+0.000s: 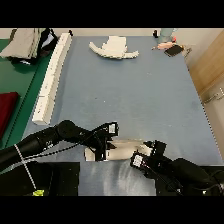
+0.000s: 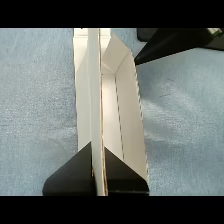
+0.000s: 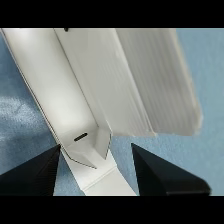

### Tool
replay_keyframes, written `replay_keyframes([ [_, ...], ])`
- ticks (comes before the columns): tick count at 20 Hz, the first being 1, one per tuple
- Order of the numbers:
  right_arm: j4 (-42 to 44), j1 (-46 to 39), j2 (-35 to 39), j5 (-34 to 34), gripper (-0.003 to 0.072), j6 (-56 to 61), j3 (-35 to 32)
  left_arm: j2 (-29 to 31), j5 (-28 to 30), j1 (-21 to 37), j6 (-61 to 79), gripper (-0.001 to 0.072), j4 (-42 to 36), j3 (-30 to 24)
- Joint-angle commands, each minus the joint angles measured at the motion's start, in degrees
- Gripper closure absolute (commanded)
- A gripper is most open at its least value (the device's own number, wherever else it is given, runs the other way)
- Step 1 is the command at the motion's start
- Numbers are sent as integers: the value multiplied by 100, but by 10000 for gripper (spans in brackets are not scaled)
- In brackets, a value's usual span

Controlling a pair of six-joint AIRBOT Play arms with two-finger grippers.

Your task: Fold the box.

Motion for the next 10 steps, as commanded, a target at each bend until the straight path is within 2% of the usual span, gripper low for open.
replay_keyframes([
  [1,0,-118,7,-293,-22,44,-166,-2,2,-2,2,692,2,0],
  [5,352,-745,52,-1040,-22,-400,-190,-2,2,-2,2,692,2,0],
  [10,1539,-1749,136,-1598,-22,-1683,-166,-2,7,-2,2,692,2,0],
])
